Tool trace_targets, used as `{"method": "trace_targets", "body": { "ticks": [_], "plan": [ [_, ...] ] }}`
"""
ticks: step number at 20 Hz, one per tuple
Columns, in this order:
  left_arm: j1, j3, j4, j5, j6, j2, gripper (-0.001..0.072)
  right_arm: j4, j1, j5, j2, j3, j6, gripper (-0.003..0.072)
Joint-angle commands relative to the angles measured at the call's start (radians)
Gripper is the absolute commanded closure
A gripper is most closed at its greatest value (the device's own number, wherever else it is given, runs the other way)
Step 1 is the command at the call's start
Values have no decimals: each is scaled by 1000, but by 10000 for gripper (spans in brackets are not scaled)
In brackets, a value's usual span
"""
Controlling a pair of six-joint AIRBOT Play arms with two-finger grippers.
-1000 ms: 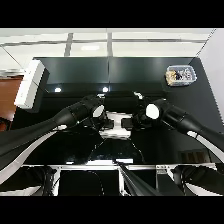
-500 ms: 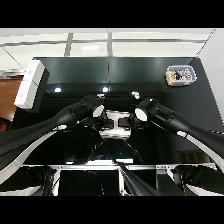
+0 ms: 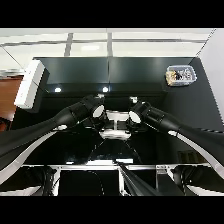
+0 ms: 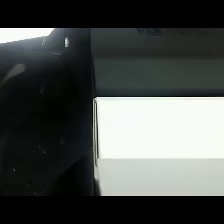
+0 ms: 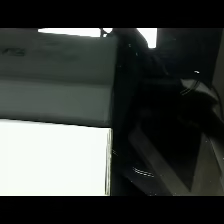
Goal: Fold the box and place the chain.
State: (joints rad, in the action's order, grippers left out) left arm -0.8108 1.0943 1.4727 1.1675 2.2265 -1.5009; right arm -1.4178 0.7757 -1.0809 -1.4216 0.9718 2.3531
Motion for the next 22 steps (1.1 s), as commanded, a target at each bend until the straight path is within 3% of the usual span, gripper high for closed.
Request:
{"method": "trace_targets", "body": {
  "ticks": [1, 4, 5, 6, 8, 9, 10, 11, 14, 15, 16, 17, 22],
  "plan": [
    [0, 1, 3, -4, -4, 0, 684, 9, 1, 10, -6, 0, 18, 674],
    [0, 1, 3, -3, -4, 0, 684, 7, 1, 11, -5, 0, 23, 670],
    [0, 1, 3, -3, -4, 0, 684, 8, -1, 11, -5, 0, 23, 586],
    [0, 1, 3, -3, -4, 0, 684, 11, -1, 10, -5, 0, 22, 422],
    [0, 1, 3, -3, -4, 0, 684, 11, -1, 8, -5, 0, 21, 466],
    [0, 1, 3, -3, -4, 0, 684, 11, -1, 8, -5, 0, 18, 567],
    [0, 1, 3, -3, -4, 0, 684, 11, -1, 8, -5, 0, 18, 578],
    [0, 1, 3, -3, -4, 0, 684, 10, -1, 7, -5, 0, 18, 672],
    [0, 1, 3, -3, -4, 0, 684, 11, -1, 5, -5, 0, 18, 670],
    [0, 1, 3, -4, -4, 0, 684, 10, -1, -1, -2, 0, 18, 599],
    [0, 1, 3, -5, -4, 0, 684, 8, -1, -7, 4, 0, 17, 410],
    [0, 1, 3, -5, -4, 0, 684, 6, -1, -13, 17, 1, -17, 372],
    [0, 1, 3, -6, -4, 0, 684, 45, -39, -153, 217, 21, -208, 373]
  ]
}}
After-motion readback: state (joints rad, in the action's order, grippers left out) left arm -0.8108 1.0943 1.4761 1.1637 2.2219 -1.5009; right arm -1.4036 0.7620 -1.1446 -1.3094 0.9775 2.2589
